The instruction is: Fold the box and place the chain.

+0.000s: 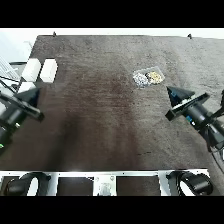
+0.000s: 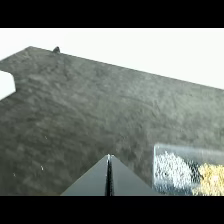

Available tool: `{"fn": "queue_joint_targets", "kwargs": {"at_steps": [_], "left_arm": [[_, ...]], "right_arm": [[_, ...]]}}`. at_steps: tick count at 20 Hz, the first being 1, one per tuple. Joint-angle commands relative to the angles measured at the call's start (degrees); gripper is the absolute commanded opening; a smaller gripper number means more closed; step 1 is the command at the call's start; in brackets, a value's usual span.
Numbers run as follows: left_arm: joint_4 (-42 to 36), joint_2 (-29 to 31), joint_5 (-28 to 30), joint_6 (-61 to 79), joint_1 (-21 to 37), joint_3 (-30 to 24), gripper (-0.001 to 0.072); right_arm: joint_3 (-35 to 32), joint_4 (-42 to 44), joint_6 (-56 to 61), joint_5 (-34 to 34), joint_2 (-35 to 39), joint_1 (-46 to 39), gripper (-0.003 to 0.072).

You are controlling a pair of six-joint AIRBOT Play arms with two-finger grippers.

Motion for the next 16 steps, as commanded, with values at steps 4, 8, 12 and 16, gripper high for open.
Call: {"fn": "queue_joint_targets", "kwargs": {"at_steps": [4,8,12,16], "left_arm": [[-2.3,6.2,2.8,0.2,-3.1,-13.4,0.0023],[-2.3,6.0,1.4,0.2,-3.1,-13.4,0.0023],[-2.3,6.0,1.5,0.2,-3.1,-13.4,0.0023],[-2.3,6.0,1.5,0.2,-3.1,-13.4,0.0023]], "right_arm": [[-13.4,-0.7,0.3,-3.0,8.9,0.0,0.0009],[-16.8,-0.7,0.3,-3.0,8.8,0.0,0.001],[-17.2,-0.7,0.3,-3.0,8.8,0.0,0.0009],[-17.2,-0.7,0.3,-3.0,8.8,0.0,0.001]]}}
